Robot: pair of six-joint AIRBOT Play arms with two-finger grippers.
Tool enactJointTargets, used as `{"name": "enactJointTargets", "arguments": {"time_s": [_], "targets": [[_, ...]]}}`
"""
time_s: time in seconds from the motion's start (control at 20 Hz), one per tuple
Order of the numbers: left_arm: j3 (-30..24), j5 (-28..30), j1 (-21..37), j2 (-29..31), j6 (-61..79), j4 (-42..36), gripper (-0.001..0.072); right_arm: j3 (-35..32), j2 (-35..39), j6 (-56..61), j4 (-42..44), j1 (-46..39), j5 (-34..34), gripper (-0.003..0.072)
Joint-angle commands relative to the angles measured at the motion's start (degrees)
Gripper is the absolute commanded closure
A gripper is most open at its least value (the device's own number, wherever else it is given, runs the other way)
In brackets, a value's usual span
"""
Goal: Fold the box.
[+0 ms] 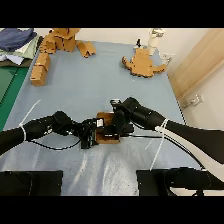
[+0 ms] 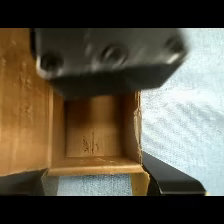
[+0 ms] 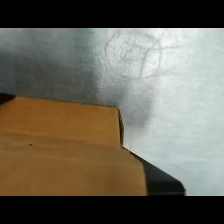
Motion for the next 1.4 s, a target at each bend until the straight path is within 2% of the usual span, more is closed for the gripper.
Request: {"name": "enactJointTargets", "arguments": {"time_s": [0.0,0.05,0.1,0.15,0.25,0.3,0.35,0.4,0.5,0.6,0.65,0.7,0.8,0.85,0.9,1.05,1.25,1.35], "targets": [[0.00,0.02,-0.02,0.02,-0.04,0.00,0.0374,3.34,1.99,-0.48,-2.73,0.00,-6.01,0.0249],[0.00,0.02,-0.02,0.02,-0.04,0.00,0.0374,4.13,3.13,-1.29,-4.13,0.00,-7.65,0.0249],[0.00,0.02,-0.02,0.02,-0.07,0.00,0.0374,4.55,4.42,-2.64,-5.14,-0.09,-8.55,0.0292],[0.00,0.02,-0.02,0.02,-0.04,0.00,0.0374,4.57,6.16,-3.39,-6.32,-0.13,-9.20,0.0424],[0.00,0.02,-0.02,0.02,-0.04,0.00,0.0374,4.50,9.14,-5.25,-9.03,-1.20,-10.93,0.0490],[0.00,0.02,-0.02,0.02,-0.04,0.00,0.0374,4.44,10.23,-7.58,-9.38,-3.04,-12.41,0.0549],[0.00,0.02,-0.02,0.02,-0.04,0.02,0.0374,4.42,10.67,-10.10,-9.38,-5.53,-13.73,0.0556],[0.00,0.02,-0.02,0.02,-0.07,0.00,0.0374,4.09,10.80,-12.87,-9.20,-8.98,-14.29,0.0612],[0.00,0.00,-0.02,0.02,-0.07,0.00,0.0374,2.25,10.43,-17.99,-7.91,-17.49,-11.34,0.0685],[0.00,0.04,-0.02,0.02,-0.07,0.00,0.0374,0.39,8.02,-28.65,2.86,-28.41,-2.69,0.0685],[0.00,0.02,-0.02,0.02,-0.04,0.00,0.0374,0.17,5.51,-38.12,13.09,-33.73,0.70,0.0685],[0.00,0.02,-0.02,0.02,-0.04,0.00,0.0374,0.22,1.95,-50.31,27.56,-38.38,1.07,0.0685],[0.00,0.02,-0.02,0.02,-0.07,0.00,0.0374,0.39,-5.46,-69.22,53.75,-43.19,-3.61,0.0685],[0.00,0.02,-0.02,0.02,-0.04,0.00,0.0374,0.83,-8.74,-75.14,62.71,-43.43,-6.64,0.0685],[0.00,0.02,-0.02,0.02,-0.07,0.02,0.0374,1.49,-11.17,-78.49,67.12,-42.80,-8.50,0.0686],[0.00,0.00,-0.02,0.02,-0.07,0.00,0.0374,2.05,-15.15,-83.58,67.41,-37.97,-11.91,0.0685],[0.00,0.02,-0.02,0.02,-0.04,0.00,0.0374,1.51,-14.80,-86.60,64.06,-31.65,-17.77,0.0686],[0.00,0.00,-0.02,0.02,-0.04,0.02,0.0374,-2.34,-11.56,-87.49,61.00,-29.59,-15.15,0.0686]]}}
